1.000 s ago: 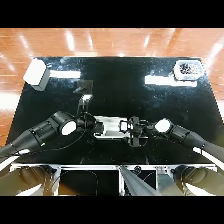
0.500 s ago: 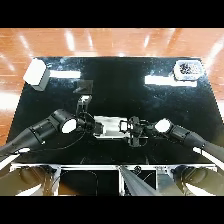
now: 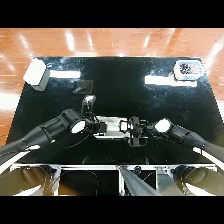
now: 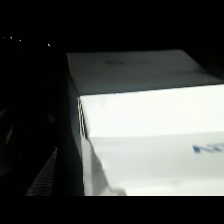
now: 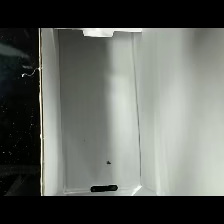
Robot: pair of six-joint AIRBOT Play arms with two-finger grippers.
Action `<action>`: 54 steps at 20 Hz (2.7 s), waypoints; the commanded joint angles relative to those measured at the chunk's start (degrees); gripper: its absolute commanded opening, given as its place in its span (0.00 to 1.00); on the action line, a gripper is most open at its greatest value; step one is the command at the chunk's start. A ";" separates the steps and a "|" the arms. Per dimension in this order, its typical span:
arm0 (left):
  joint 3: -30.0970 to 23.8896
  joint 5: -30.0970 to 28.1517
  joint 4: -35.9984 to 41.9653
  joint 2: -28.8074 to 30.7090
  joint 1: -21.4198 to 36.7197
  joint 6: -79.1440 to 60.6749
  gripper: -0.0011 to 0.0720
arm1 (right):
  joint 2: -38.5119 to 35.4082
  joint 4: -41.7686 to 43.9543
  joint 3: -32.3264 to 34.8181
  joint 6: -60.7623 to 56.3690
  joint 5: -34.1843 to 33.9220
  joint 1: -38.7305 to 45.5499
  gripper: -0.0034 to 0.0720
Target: Fold the box and place the chain.
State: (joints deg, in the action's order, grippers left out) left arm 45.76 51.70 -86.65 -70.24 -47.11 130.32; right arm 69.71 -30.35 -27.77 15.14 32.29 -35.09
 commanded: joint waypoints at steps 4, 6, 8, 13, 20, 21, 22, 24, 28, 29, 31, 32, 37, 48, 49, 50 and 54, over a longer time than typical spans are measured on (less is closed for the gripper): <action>4.57 6.67 -11.54 -5.75 -3.37 5.42 0.86 | 0.02 0.00 -0.04 0.02 0.02 -0.02 0.67; 5.90 7.98 -15.15 -6.67 -4.94 6.75 0.86 | 0.02 0.00 -0.04 0.00 0.02 -0.02 0.67; 6.19 9.05 -15.61 -7.15 -5.27 6.95 0.86 | 0.02 0.00 -0.04 0.00 0.02 -0.02 0.67; 6.19 9.35 -15.96 -8.57 -5.35 7.76 0.78 | 0.02 0.00 -0.04 0.02 0.02 -0.02 0.67; 6.19 5.70 -13.20 -9.33 -5.16 7.69 0.67 | 0.02 0.00 -0.04 0.02 0.02 -0.02 0.67; 6.19 5.18 -12.41 -9.46 -5.07 7.72 0.67 | 0.02 -0.02 -0.04 0.02 0.02 -0.02 0.67; 6.19 4.39 -12.02 -9.49 -5.05 7.72 0.67 | 0.02 -0.02 -0.04 0.00 0.02 -0.02 0.67; 6.19 3.82 -11.45 -9.51 -5.05 7.72 0.67 | 0.02 0.00 -0.04 0.02 0.02 -0.02 0.67; 6.19 4.02 -11.37 -9.55 -5.05 7.72 0.67 | 0.02 0.00 -0.04 0.02 0.02 -0.02 0.67; 6.14 3.98 -11.19 -9.68 -5.05 7.72 0.67 | 0.02 0.00 -0.04 0.02 0.02 -0.02 0.67; 6.03 3.98 -10.40 -9.92 -5.05 7.67 0.67 | 0.02 0.00 -0.04 0.02 0.02 -0.02 0.67; 6.03 3.91 -10.12 -9.97 -5.07 7.65 0.67 | 0.02 0.00 -0.04 0.02 0.02 -0.02 0.67; 6.03 3.82 -10.14 -9.97 -5.09 7.67 0.67 | 0.02 0.00 -0.04 0.02 0.02 -0.02 0.67; 6.03 7.50 -8.68 -6.43 -5.09 11.43 0.67 | 0.02 -0.02 -0.04 0.02 0.02 -0.02 0.67; 6.03 7.54 -8.68 -5.90 -5.09 12.15 0.67 | 0.02 0.00 -0.04 0.00 0.02 -0.02 0.67; 6.03 7.85 -8.72 -5.51 -5.05 12.39 0.67 | 0.02 0.00 -0.04 0.02 0.02 -0.02 0.67; 5.27 9.03 -8.87 -5.27 -4.98 14.67 0.66 | 0.02 -0.02 -0.04 0.02 0.02 -0.02 0.67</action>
State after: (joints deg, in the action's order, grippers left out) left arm 51.51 59.70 -95.53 -75.92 -52.14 142.82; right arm 69.73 -30.35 -27.77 15.20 32.36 -35.09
